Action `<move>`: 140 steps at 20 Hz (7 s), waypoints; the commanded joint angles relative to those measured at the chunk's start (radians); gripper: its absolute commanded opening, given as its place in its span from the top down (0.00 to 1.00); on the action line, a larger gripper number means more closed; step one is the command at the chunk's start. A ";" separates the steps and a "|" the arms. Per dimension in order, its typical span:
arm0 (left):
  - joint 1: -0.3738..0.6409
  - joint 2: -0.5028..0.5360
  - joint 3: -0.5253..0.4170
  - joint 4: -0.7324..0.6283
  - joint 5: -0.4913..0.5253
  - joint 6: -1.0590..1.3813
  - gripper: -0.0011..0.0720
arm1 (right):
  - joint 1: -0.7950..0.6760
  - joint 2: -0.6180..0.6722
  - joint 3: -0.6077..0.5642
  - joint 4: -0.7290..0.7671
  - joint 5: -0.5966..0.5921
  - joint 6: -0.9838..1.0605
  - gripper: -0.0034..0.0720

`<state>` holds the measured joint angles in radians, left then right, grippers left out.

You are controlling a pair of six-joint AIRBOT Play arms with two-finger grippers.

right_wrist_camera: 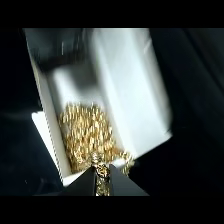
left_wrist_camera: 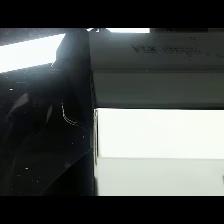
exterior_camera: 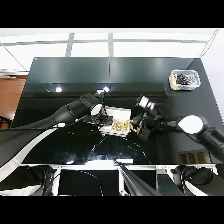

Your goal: Fold the box and place the chain.

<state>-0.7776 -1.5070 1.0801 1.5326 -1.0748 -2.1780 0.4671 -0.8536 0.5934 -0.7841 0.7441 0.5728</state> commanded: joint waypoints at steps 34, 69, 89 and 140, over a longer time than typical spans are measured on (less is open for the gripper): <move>0.000 0.000 0.000 0.000 0.001 0.000 0.95 | -0.106 -0.235 -0.052 -0.028 -0.081 -0.494 0.20; 0.000 0.000 0.000 0.000 0.001 0.000 0.95 | -0.161 -0.057 0.132 0.528 0.302 -0.090 0.94; 0.002 0.000 0.011 -0.020 0.000 -0.005 0.95 | -0.287 -0.072 0.201 0.234 0.388 0.164 0.27; 0.480 0.068 -0.322 -0.960 0.099 2.537 0.01 | -0.322 -0.068 0.202 0.315 0.411 0.236 0.26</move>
<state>-0.2943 -1.4353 0.7563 0.5972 -0.9749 0.3561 0.1452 -0.9211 0.7952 -0.4686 1.1553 0.8085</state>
